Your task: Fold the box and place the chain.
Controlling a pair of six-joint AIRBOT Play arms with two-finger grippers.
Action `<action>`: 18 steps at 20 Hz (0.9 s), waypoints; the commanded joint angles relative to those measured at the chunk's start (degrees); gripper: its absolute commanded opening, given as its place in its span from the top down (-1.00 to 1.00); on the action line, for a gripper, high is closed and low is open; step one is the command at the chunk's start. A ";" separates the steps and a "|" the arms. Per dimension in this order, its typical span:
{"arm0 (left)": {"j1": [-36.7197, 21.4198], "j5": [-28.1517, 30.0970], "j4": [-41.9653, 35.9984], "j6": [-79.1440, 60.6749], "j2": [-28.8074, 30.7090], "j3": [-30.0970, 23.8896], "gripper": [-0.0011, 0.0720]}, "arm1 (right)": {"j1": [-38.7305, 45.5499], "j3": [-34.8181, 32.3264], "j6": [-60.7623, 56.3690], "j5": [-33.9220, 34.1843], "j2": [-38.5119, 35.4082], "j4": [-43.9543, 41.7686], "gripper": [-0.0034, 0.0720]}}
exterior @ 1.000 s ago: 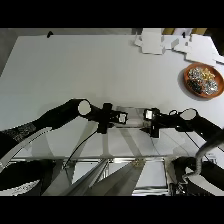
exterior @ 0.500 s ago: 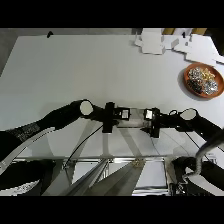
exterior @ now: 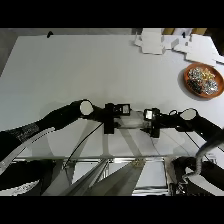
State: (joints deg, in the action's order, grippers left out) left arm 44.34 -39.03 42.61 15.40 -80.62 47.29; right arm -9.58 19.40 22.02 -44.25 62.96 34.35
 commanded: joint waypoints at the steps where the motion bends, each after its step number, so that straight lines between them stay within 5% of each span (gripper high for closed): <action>1: -0.92 -4.61 4.85 15.02 3.08 0.00 0.78 | -0.04 -0.02 -0.09 0.13 0.02 -0.07 0.02; 2: -1.57 -6.54 6.54 18.53 4.79 0.00 0.96 | -0.04 -0.02 -0.09 0.13 0.02 -0.07 0.02; 9: -9.64 -13.33 24.17 60.65 15.58 -0.07 0.97 | -0.04 -0.02 -0.09 0.13 0.02 -0.07 0.02; 12: -11.96 -13.22 26.16 71.34 14.53 -1.51 0.96 | -0.04 -0.02 -0.09 0.13 0.02 -0.07 0.02; 18: -11.28 -11.76 18.14 73.53 4.87 -3.37 0.95 | -0.04 -0.02 -0.09 0.13 0.02 -0.07 0.02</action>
